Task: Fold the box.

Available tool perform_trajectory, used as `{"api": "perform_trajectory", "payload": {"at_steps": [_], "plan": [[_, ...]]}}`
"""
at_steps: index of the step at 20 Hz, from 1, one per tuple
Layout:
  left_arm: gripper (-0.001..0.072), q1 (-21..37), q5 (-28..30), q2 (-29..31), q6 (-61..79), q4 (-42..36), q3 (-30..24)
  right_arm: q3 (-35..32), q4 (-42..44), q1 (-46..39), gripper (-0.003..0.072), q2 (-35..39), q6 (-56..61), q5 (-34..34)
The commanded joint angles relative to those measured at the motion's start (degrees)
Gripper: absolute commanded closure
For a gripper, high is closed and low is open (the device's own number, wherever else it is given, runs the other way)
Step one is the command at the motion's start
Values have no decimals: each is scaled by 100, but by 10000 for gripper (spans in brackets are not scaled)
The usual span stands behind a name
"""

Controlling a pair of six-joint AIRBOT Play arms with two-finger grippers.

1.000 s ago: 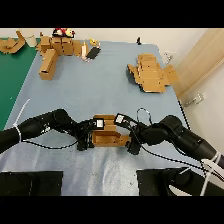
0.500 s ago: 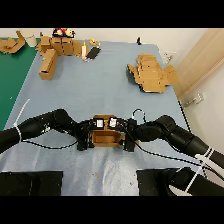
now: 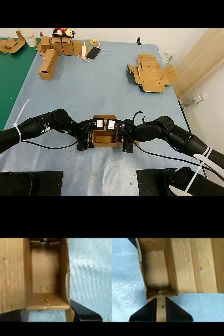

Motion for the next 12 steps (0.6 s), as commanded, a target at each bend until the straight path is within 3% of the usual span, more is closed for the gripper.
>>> {"api": "perform_trajectory", "payload": {"at_steps": [1,7,8,9,12], "plan": [[286,0,2,-4,0,0,-2,2,125,7,533,-42,-214,61],[286,-2,2,-4,0,-2,-2,-2,413,177,501,-282,-402,332],[285,-2,2,-4,0,0,-2,-2,413,216,308,-282,-402,402],[286,-2,2,-4,0,0,-2,-4,420,223,172,-282,-400,422],[286,-2,2,-4,2,0,-2,-9,411,223,161,-284,-400,409]]}}
